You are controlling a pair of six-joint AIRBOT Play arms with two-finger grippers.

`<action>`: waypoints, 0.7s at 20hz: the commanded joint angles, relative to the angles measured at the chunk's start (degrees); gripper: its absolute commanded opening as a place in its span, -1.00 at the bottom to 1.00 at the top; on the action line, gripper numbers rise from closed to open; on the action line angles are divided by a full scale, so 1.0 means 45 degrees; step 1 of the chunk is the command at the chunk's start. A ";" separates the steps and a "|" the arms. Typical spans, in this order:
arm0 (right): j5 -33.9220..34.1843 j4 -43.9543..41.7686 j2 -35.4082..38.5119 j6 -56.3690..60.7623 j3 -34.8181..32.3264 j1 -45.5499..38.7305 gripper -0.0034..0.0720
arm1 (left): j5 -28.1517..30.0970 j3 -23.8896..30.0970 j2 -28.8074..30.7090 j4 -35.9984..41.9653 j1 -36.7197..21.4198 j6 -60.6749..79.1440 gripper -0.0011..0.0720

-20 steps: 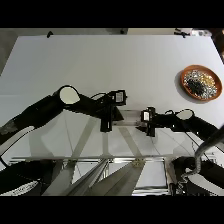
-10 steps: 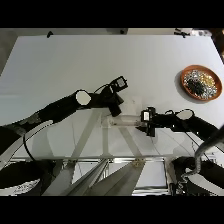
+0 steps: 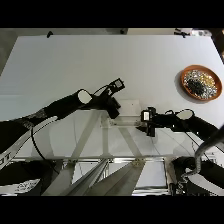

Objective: Fold the box and place the chain.

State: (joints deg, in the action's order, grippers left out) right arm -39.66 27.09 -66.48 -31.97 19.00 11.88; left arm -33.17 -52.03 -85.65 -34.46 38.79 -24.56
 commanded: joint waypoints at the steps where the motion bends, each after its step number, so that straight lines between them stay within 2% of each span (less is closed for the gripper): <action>1: 0.0010 -0.0005 0.0010 -0.0005 -0.0005 0.0005 -0.01 | -0.0437 -0.0005 0.0627 -0.0112 -0.0160 0.0039 -0.93; 4: 0.0005 -0.0005 0.0010 -0.0005 -0.0005 0.0005 -0.01 | -0.1579 -0.0005 0.1778 -0.1404 -0.0733 0.0019 -0.90; 6: 0.0010 -0.0005 0.0010 -0.0005 -0.0005 0.0005 -0.01 | -0.3099 -0.0005 0.2579 -0.2652 -0.1248 0.0019 -0.61; 8: 0.0010 -0.0005 0.0010 -0.0005 -0.0005 0.0005 -0.01 | -0.4673 -0.0005 0.3201 -0.3759 -0.1661 0.0024 -0.02; 9: 0.0010 -0.0005 0.0010 -0.0005 -0.0005 0.0005 -0.01 | -0.5377 -0.0005 0.3371 -0.4099 -0.1773 0.0087 0.12; 12: 0.0010 -0.0005 0.0010 -0.0005 -0.0005 0.0005 -0.01 | -0.6960 0.0000 0.3327 -0.4192 -0.1676 0.1515 0.12; 14: 0.0010 -0.0005 0.0010 -0.0005 -0.0005 0.0005 -0.01 | -0.6946 0.0000 0.3201 -0.4221 -0.1404 0.2123 0.12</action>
State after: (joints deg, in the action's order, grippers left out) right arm -39.64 27.09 -66.48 -32.01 19.00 11.90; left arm -59.59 -52.01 -71.46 -51.57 31.88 -19.59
